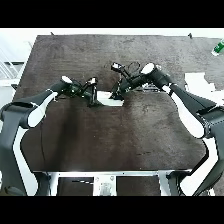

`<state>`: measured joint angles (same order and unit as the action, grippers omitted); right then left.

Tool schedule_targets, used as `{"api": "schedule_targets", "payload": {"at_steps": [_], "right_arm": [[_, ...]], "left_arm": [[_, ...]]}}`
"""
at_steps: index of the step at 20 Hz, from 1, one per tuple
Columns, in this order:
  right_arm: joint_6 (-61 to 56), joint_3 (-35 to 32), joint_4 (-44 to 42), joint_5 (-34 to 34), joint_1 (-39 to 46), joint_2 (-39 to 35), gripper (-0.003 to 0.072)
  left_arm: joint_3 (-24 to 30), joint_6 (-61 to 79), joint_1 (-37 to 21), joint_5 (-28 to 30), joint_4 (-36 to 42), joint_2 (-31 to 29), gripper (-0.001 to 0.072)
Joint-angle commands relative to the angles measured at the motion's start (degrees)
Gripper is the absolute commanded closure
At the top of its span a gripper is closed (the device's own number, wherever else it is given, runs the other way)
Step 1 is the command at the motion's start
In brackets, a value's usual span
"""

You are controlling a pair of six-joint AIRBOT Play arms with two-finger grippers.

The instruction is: Fold the box and place the chain.

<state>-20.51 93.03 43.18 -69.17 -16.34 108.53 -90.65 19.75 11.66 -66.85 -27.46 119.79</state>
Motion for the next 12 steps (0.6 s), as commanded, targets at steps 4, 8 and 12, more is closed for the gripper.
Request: {"api": "schedule_targets", "payload": {"at_steps": [4,8,12], "right_arm": [[0.3,0.0,-3.4,-2.7,2.2,-0.1,0.0167],[1.6,0.1,-16.1,-3.0,5.6,-0.1,0.0184],[1.5,-0.1,-20.2,-5.9,6.6,-0.1,0.0676]], "left_arm": [[0.0,-0.2,0.0,0.3,0.1,0.0,0.0178],[0.0,-0.2,-0.1,0.3,0.1,0.0,0.0178],[0.0,-0.2,-0.1,0.4,0.1,0.0,0.0178]]}}
